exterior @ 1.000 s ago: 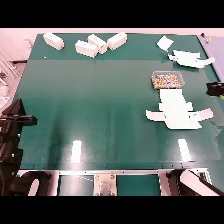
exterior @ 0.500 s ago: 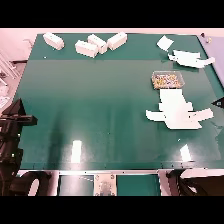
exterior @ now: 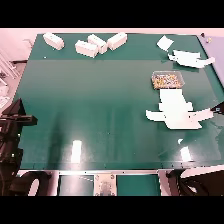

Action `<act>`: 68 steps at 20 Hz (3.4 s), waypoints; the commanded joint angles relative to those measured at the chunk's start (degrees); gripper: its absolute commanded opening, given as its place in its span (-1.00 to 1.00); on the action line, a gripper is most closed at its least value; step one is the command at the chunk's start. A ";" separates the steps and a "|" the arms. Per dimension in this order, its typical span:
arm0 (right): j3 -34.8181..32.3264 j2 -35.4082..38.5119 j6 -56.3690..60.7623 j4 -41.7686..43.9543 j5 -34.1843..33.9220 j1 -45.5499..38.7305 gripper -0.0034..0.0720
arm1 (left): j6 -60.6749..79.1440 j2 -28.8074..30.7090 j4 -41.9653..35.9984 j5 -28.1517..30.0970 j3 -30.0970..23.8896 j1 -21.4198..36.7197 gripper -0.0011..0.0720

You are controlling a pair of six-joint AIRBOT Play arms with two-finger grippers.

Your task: Fold the box and place the chain.

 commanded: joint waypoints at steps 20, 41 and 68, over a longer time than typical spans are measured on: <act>-0.13 -9.11 -4.50 2.16 7.28 3.65 0.06 | 0.00 0.00 0.00 0.02 0.00 0.00 -0.91; -12.98 -9.03 -4.31 17.49 11.28 15.89 -0.92 | 0.00 0.00 0.00 0.00 0.00 0.00 -0.91; -21.66 -2.84 -3.69 40.30 -24.13 46.29 -0.92 | -0.02 0.00 -0.02 -3.61 0.02 0.00 -0.91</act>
